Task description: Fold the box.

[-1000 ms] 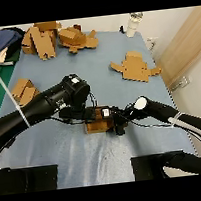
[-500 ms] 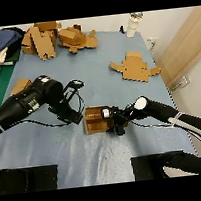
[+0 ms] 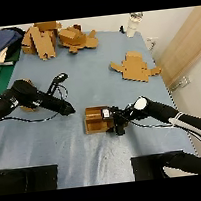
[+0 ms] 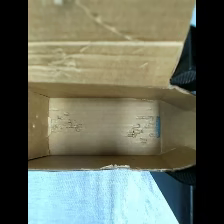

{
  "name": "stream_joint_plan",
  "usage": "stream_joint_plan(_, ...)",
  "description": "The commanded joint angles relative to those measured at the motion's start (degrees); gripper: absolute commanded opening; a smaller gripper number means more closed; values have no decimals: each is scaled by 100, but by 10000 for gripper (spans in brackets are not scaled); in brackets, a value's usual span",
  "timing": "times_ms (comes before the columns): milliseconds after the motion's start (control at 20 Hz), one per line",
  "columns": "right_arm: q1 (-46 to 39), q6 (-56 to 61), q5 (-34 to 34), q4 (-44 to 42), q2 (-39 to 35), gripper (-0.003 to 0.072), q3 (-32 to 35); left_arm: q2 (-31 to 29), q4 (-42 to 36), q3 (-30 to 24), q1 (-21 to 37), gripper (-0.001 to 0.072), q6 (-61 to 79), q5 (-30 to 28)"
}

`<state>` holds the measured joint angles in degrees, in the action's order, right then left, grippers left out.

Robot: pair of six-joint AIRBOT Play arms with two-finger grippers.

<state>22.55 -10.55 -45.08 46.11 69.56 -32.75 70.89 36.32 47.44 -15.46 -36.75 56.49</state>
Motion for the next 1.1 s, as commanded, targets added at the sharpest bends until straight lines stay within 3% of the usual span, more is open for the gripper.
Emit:
stream_joint_plan(0, -4, 2, 96, -4, 0, 486, -2, 168, -313, -63, 90, 11, 885, -903)
stream_joint_plan(200, -4, 2, 96, 0, 2, 486, -2, 173, -212, -138, -358, 10, 2745, -970)
stream_joint_plan(300, -4, 2, 94, 0, 0, 486, -2, 11, 483, -323, -848, 10, 2883, -1110)
stream_joint_plan(400, -4, 2, 94, 0, 0, 486, -2, -369, 1106, -693, -1335, 10, 2879, -1694)
stream_joint_plan(550, -4, 2, 94, 0, 0, 486, -2, -1364, 498, -1587, -1635, 11, 2887, -2986)
stream_joint_plan(650, -4, 2, 96, 0, 0, 486, -2, -1757, 562, -2166, -1622, 11, 3088, -3329)
stream_joint_plan(750, -4, 2, 94, -2, 0, 485, -2, -1652, 625, -2446, -1626, 12, 3661, -3228)
stream_joint_plan(800, -4, 2, 94, -2, 0, 486, -2, -1508, 612, -2465, -1637, 42, 3873, -3128)
stream_joint_plan(850, -4, 2, 94, -2, 0, 486, -2, -1335, 549, -2459, -1635, 323, 3941, -3075)
stream_joint_plan(900, -4, 2, 96, 0, 0, 486, -2, -1178, 450, -2441, -1635, 554, 3934, -3106)
stream_joint_plan(950, -4, 2, 96, 0, 0, 486, -2, -1040, 387, -2402, -1633, 627, 3932, -3104)
stream_joint_plan(1050, -4, 2, 96, 0, 0, 486, -2, -918, 114, -2315, -1635, 627, 3934, -3038)
